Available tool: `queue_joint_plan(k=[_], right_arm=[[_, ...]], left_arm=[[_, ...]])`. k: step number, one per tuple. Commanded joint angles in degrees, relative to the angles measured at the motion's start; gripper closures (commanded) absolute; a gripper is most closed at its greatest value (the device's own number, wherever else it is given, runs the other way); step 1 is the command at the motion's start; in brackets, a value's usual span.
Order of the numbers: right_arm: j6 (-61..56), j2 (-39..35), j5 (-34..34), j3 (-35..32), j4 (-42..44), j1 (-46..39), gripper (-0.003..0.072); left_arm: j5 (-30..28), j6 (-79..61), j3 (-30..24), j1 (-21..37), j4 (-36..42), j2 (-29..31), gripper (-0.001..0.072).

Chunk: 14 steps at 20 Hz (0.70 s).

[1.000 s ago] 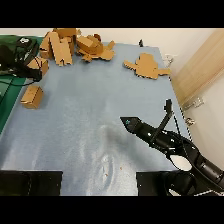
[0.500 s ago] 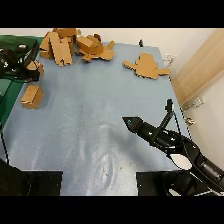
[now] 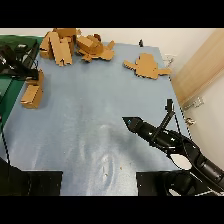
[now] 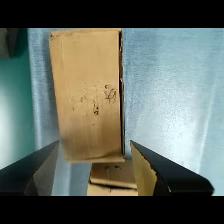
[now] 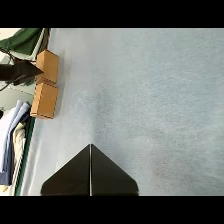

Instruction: Fold the box.

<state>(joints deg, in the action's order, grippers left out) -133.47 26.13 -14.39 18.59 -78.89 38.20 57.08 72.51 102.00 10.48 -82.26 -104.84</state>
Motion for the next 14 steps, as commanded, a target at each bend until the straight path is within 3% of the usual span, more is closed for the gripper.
queue_joint_plan(k=[1, 4, 7, 10, 12, 14], right_arm=[[0.0, 0.0, -0.2, 0.02, -0.26, -0.02, 0.0682], [0.04, 0.0, -0.24, 0.02, -1.62, 0.0, 0.0682], [0.09, 0.0, -0.24, 0.02, -7.67, 0.04, 0.0681], [4.59, 0.0, -0.66, 0.02, -9.81, 0.09, 0.0681], [5.22, -0.02, -0.63, 0.04, -9.77, 0.09, 0.0681], [5.09, -0.02, -0.63, 0.02, -8.68, 0.09, 0.0681]], left_arm=[[7.72, 2.32, 4.72, 0.09, 0.02, 2.8, 0.0016], [11.37, 3.65, 5.42, -0.04, 6.51, 8.22, 0.0016], [22.45, 2.21, 5.42, -1.38, 20.52, 11.04, 0.0017], [31.52, 0.7, 3.58, -5.51, 28.72, 11.04, 0.002], [35.26, 0.31, -0.74, -10.05, 32.22, 11.02, 0.022], [38.23, 0.13, -5.73, -14.86, 33.22, 11.02, 0.0261]])
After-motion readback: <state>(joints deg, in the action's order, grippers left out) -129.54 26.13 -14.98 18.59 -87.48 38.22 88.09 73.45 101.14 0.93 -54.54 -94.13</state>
